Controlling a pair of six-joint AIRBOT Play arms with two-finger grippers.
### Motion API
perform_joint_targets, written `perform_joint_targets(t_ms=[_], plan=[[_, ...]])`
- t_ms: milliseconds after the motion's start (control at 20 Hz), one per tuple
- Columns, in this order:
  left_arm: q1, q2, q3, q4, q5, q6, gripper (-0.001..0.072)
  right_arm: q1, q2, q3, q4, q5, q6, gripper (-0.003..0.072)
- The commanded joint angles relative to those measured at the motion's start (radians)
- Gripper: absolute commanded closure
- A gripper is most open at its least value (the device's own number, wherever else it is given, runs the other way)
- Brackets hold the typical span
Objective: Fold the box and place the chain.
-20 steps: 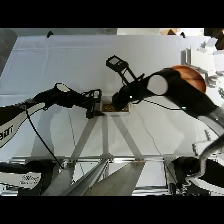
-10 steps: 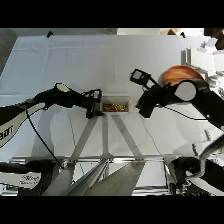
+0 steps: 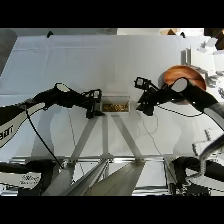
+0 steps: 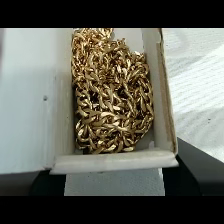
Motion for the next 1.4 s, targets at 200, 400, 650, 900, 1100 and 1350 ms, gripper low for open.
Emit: perform_joint_targets(t_ms=[200, 400, 650, 900, 1100, 1350], plan=[[0.0, 0.0, 0.0, 0.0, 0.0, 0.0, 0.0499, 0.002, -0.098, -0.001, 0.255, -0.042, -0.378, 0.0276], [0.0, 0.0, 0.0, 0.0, 0.0, 0.0, 0.0499, 0.002, -0.098, -0.001, 0.285, -0.041, -0.396, 0.0424], [0.0, 0.0, 0.0, 0.0, 0.0, 0.0, 0.0499, 0.002, -0.098, -0.001, 0.261, -0.051, -0.391, 0.0677], [0.0, 0.0, 0.0, 0.0, 0.0, 0.0, 0.0499, 0.002, -0.079, -0.001, 0.109, -0.069, -0.174, 0.0679], [0.0, 0.0, 0.0, 0.0, 0.0, 0.0, 0.0499, 0.003, 0.029, -0.001, 0.035, -0.056, 0.013, 0.0679], [0.0, 0.0, 0.0, 0.0, 0.0, 0.0, 0.0499, 0.117, 0.151, 0.027, 0.047, -0.038, 0.117, 0.0678]])
